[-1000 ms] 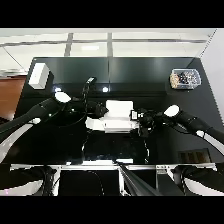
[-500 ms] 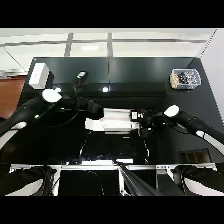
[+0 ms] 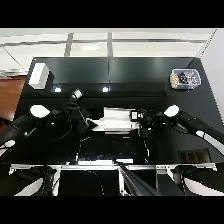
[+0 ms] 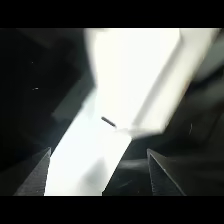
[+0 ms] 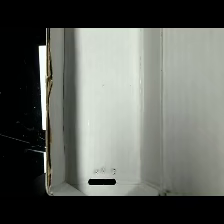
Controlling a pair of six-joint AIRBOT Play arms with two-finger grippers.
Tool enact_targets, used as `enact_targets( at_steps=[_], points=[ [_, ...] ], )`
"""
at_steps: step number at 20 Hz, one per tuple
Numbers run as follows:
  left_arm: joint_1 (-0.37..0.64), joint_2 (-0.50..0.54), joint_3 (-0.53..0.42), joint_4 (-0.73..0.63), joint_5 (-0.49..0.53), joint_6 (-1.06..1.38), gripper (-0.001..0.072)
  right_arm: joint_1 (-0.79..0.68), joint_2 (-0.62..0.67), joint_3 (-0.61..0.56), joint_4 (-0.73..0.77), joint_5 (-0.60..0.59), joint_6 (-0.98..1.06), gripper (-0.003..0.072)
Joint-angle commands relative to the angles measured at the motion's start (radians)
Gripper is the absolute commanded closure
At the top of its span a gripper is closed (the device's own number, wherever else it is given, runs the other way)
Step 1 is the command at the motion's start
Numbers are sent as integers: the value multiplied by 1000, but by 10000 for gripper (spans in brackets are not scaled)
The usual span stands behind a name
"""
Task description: Fold the box and place the chain.
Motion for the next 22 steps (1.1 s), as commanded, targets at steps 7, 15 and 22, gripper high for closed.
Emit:
enact_targets(
  at_steps=[7,15,22],
  points=[
    [-182,-137,108,234,141,280,-2,3,-1,0,-1,0,0,279],
    [-178,-158,143,175,-27,285,463,3,-1,0,-2,0,0,279],
    [-182,-193,143,9,37,283,509,3,-1,0,-3,0,0,279]
  ],
)
